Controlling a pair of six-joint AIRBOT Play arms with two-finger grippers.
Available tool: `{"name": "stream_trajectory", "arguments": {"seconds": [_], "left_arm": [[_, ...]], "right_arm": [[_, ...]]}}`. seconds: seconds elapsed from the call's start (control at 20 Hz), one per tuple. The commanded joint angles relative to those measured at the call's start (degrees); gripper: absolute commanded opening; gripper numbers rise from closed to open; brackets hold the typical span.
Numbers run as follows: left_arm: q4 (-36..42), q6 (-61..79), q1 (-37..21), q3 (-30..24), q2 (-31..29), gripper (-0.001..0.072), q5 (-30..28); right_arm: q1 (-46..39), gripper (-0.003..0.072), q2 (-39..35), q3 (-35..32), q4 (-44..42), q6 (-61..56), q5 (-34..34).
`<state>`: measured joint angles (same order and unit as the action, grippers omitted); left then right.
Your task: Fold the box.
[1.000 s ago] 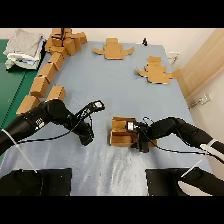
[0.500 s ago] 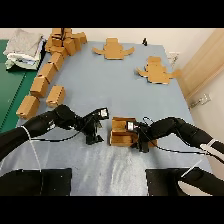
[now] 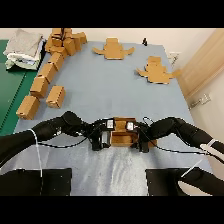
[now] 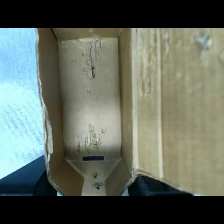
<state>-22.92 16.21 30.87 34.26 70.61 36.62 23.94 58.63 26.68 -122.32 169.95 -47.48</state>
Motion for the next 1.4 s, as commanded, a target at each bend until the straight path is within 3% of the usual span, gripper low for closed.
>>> {"name": "stream_trajectory", "arguments": {"seconds": [0.0,0.6,0.75,1.35], "left_arm": [[1.1,0.9,2.3,-0.2,0.6,0.0701,-2.8],[2.3,-4.2,4.2,-0.1,2.3,0.0701,-5.3],[0.2,-8.1,5.3,0.0,2.3,0.0701,-8.7],[-2.0,-9.6,6.3,1.0,2.3,0.0701,-7.5]], "right_arm": [[0.0,0.0556,0.0,0.0,0.0,0.0,0.0],[0.0,0.0556,0.0,0.0,0.0,0.0,0.0],[0.0,0.0556,0.0,0.0,0.0,0.0,0.0],[0.0,0.0556,0.0,0.0,0.0,0.0,0.0]]}}
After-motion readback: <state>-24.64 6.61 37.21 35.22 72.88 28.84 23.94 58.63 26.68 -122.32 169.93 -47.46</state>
